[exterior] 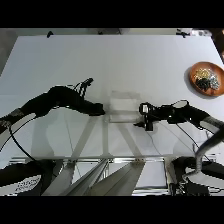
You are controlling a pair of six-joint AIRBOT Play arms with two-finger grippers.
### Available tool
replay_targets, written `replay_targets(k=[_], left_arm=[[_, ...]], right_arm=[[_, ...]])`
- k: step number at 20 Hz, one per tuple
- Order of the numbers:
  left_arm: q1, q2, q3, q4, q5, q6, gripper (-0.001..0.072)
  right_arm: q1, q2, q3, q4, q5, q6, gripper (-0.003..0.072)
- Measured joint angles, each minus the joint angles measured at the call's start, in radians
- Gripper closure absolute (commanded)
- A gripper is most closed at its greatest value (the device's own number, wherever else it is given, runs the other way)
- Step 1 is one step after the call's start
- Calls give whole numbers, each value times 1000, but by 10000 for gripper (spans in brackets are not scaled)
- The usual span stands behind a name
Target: Fold the box and place the chain.
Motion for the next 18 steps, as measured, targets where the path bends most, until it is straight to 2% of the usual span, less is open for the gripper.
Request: replay_targets(k=[1,4,7,9,10,17,18], left_arm=[[-8,0,7,-1,0,0,675],[-34,0,17,0,0,3,551],[-53,0,21,4,-5,3,534],[-60,0,22,9,-4,3,381],[-62,0,23,12,0,3,355],[-68,0,63,9,50,3,357],[-69,2,71,-23,61,3,357]], right_arm=[[0,0,0,0,0,0,268],[0,0,0,0,0,0,268],[-1,0,0,-1,2,0,268],[-1,0,0,-2,3,-2,268],[-1,0,0,-2,3,-4,268],[-2,0,0,0,3,2,268],[0,0,0,1,-4,5,268]])
